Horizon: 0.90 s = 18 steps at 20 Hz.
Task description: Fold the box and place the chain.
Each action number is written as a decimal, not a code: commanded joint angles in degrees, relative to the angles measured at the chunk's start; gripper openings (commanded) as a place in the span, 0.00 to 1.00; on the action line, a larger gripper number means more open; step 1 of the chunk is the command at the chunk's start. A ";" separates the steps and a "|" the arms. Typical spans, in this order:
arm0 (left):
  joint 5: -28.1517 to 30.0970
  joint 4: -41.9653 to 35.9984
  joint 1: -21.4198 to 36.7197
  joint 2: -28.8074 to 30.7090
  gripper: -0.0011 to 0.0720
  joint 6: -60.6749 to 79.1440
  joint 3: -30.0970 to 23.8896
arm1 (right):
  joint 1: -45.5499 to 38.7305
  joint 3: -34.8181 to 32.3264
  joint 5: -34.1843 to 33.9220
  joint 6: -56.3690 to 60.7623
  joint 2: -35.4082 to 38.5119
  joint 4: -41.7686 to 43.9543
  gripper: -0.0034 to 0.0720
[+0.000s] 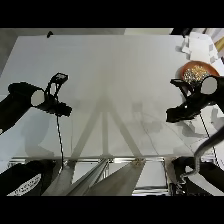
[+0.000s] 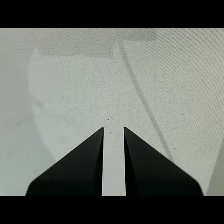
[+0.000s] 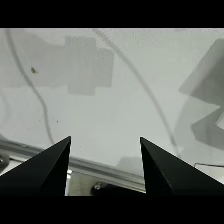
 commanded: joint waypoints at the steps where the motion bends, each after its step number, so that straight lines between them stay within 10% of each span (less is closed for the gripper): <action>1: 0.02 0.02 -0.04 0.02 0.20 0.00 -0.04 | -0.02 0.02 -2.16 -0.42 0.04 -0.09 0.68; 8: 0.02 0.02 -0.04 0.02 0.20 0.02 -0.02 | -2.23 0.07 -7.13 0.42 0.02 -13.66 0.67; 13: 0.02 0.02 -0.04 0.02 0.20 0.00 -0.04 | -21.11 0.07 -9.99 0.02 0.02 -22.80 0.67; 18: 0.02 0.02 -0.04 0.02 0.20 0.00 -0.04 | -35.63 0.07 -16.50 -0.72 0.04 -23.21 0.16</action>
